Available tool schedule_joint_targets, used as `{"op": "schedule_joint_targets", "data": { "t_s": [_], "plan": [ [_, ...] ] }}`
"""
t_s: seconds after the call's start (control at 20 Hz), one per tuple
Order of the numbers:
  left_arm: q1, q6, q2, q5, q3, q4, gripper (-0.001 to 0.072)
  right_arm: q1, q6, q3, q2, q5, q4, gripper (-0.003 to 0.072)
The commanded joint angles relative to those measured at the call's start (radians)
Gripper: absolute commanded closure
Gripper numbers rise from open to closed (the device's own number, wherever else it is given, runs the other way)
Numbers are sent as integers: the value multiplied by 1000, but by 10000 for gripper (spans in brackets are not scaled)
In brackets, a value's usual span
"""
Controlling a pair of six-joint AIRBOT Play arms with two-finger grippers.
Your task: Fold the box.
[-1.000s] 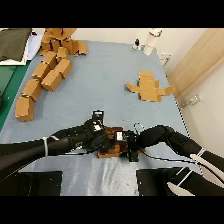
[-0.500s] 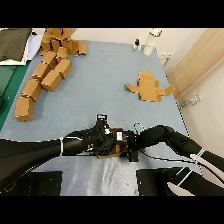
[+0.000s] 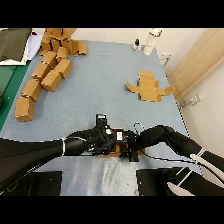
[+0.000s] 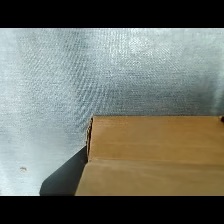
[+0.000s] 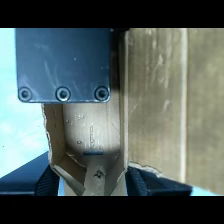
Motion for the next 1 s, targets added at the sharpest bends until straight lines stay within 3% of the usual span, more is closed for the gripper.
{"op": "schedule_joint_targets", "data": {
  "t_s": [0.0, 0.05, 0.1, 0.15, 0.4, 0.6, 0.95],
  "plan": [
    [-1, 3, -2, 10, -1, -17, 695, 0, 1, 0, 0, 2, 1, 223],
    [-1, 6, -2, 10, -1, -19, 548, 0, 1, 0, 0, 1, 1, 223],
    [-1, 8, -2, 10, -1, -19, 273, 0, 1, 0, 0, 2, 1, 223],
    [-1, 7, -2, 10, -1, -19, 183, 0, 1, 0, 0, 1, 1, 223],
    [0, 7, 9, 22, 0, -40, 182, 0, 1, 0, 0, 2, 1, 223],
    [0, 7, 64, 95, -1, -39, 183, 0, 1, 0, 0, 2, 1, 223],
    [2, 9, 75, 79, -4, -38, 183, 0, 1, 0, 0, 1, 1, 223]
  ]
}}
